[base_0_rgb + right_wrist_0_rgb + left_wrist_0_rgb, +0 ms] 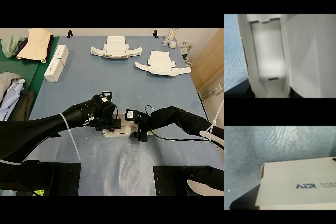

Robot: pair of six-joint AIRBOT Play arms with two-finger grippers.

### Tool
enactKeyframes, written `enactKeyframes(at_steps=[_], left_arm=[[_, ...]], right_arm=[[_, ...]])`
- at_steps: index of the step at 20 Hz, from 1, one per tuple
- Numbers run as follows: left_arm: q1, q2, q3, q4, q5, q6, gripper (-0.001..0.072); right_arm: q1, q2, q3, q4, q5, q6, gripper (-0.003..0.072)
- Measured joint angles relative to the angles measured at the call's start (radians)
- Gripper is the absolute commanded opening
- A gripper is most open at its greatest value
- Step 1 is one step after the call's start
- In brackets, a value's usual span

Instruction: Fold the box.

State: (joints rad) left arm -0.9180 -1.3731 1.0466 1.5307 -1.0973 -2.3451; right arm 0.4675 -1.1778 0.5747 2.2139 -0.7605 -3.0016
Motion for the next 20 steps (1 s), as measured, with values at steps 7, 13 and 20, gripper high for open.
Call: enactKeyframes(at_steps=[7, 13, 20], left_arm=[[-0.006, -0.052, 0.030, 0.040, -0.043, -0.011, 0.0016], [-0.005, -0.060, 0.035, 0.045, -0.044, -0.023, 0.0167], [-0.006, -0.061, 0.037, 0.042, -0.058, -0.026, 0.0494]], right_arm=[[0.000, 0.000, 0.000, 0.000, 0.000, 0.000, 0.0453], [0.000, 0.000, 0.000, 0.000, 0.000, 0.000, 0.0453], [0.000, 0.000, 0.000, 0.000, 0.000, -0.001, 0.0453]])
